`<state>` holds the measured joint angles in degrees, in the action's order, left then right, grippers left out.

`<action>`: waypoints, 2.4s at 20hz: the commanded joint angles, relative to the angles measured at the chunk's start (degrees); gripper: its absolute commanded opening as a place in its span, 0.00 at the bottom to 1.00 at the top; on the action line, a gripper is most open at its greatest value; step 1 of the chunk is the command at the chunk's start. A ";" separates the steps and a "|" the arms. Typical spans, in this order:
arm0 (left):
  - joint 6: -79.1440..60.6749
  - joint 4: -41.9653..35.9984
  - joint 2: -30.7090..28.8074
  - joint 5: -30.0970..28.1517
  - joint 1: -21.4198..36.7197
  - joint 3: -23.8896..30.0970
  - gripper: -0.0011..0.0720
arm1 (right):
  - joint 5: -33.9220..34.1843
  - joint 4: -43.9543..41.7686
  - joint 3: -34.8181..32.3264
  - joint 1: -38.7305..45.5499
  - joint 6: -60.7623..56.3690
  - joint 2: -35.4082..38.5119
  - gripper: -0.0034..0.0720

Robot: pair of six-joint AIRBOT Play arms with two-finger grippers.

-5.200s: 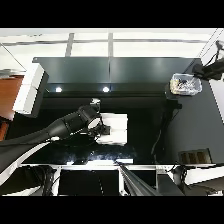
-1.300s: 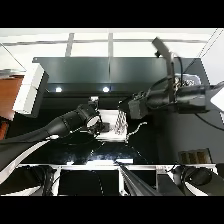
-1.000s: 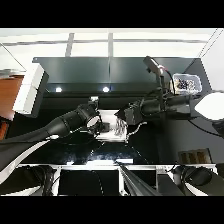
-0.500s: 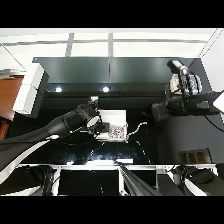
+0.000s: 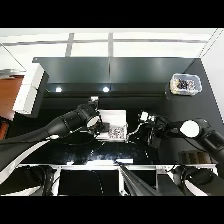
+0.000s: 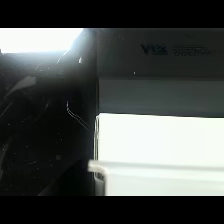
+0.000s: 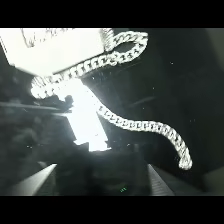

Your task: Fold the box and place the chain.

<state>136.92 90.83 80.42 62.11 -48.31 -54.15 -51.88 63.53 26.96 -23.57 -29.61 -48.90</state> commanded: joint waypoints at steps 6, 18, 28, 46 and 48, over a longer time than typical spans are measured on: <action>-0.02 -0.02 0.04 0.11 0.00 0.02 0.06 | 9.94 -14.01 -2.51 -1.31 22.36 -7.15 0.75; -0.02 -0.02 0.04 0.15 0.00 0.02 0.06 | 14.01 -15.69 -2.51 -1.31 25.57 -11.21 0.75; -0.02 -0.02 0.04 0.13 0.00 0.02 0.06 | 14.25 -16.17 -2.49 -1.55 25.27 -12.02 0.75; 0.00 -0.04 0.04 0.11 0.00 0.02 0.06 | 14.84 -13.38 -0.92 -3.13 13.38 -9.79 0.08; 0.00 -0.04 0.04 0.11 0.00 0.02 0.06 | 13.09 -9.73 0.22 -2.43 7.26 -6.54 0.07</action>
<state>136.92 90.78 80.42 62.24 -48.31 -54.15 -37.52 50.15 26.00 -26.48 -14.39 -58.61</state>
